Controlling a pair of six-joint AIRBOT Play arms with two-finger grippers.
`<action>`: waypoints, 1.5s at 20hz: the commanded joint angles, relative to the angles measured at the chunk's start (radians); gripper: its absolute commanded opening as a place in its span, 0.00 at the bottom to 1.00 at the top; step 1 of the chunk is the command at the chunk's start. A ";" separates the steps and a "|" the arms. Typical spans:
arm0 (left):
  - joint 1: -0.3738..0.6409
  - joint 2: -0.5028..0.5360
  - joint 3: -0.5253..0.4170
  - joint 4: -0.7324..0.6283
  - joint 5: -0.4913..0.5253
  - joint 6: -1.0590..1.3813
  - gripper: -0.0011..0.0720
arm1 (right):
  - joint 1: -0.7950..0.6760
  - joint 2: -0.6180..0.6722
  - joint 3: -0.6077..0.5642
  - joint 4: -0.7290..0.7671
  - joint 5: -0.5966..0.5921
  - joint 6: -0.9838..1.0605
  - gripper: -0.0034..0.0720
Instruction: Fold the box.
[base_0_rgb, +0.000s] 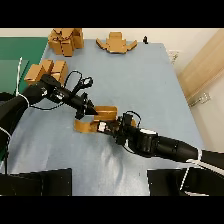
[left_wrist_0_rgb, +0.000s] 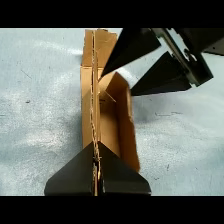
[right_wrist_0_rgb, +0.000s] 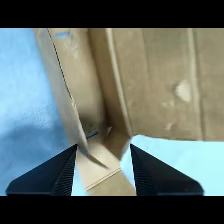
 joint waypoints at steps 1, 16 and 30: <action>0.000 0.001 0.000 0.000 -0.009 0.000 0.03 | -0.060 0.001 0.007 0.087 0.043 -0.031 0.76; 0.000 0.000 0.000 0.000 -0.012 -0.003 0.03 | -0.282 -0.172 0.163 0.898 -0.058 -1.069 0.76; 0.000 0.000 0.000 0.011 0.020 -0.002 0.04 | -0.319 -0.217 0.182 0.990 -0.071 -1.152 0.76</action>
